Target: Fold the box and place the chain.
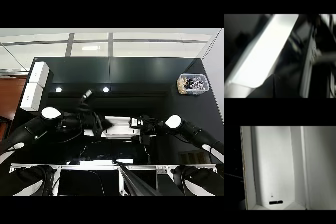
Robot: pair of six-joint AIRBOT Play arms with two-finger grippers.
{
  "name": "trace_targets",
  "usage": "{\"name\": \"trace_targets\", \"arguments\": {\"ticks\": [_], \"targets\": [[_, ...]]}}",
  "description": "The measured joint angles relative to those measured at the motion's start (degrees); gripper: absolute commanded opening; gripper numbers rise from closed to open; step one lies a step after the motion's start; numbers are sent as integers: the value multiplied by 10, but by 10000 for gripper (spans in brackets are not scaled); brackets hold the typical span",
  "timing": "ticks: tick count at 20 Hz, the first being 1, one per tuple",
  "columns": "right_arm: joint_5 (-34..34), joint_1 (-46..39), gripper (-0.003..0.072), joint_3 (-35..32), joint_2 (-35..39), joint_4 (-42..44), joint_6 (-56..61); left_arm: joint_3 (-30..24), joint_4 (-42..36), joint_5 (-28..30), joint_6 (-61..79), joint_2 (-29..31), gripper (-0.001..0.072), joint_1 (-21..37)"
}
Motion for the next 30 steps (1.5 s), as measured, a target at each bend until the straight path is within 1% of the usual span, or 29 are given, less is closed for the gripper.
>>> {"name": "trace_targets", "arguments": {"ticks": [1,3,4,6,8,12,16,18,21,23,25,26,27,28,30], "targets": [[0,0,191,0,0,0,0,-4,-45,35,39,-6,28,-2],[0,0,191,0,0,0,0,-7,-94,96,96,-25,28,-3],[0,0,191,0,0,0,0,-6,-98,116,112,-37,27,-2],[-1,0,191,0,0,0,0,3,-79,140,120,-65,27,1],[-1,0,191,0,0,0,0,21,-33,139,98,-94,27,2],[-2,0,191,0,0,0,0,64,69,98,49,-144,28,3],[-3,0,191,0,0,0,-2,107,179,56,-13,-165,28,6],[-3,0,191,0,0,0,-2,126,221,35,-30,-157,28,15],[-6,0,191,0,0,0,0,141,253,23,-59,-108,29,50],[-5,0,191,0,0,0,0,134,266,7,-84,-59,32,84],[-5,0,191,0,0,0,0,110,273,-16,-91,-10,37,116],[-5,0,191,0,0,0,0,92,275,-36,-82,10,190,126],[-5,0,191,0,0,0,0,73,276,-50,-65,23,588,132],[-5,0,191,0,0,0,0,52,280,-63,-39,32,707,133],[-5,0,191,0,0,0,0,16,285,-66,21,38,707,124]]}}
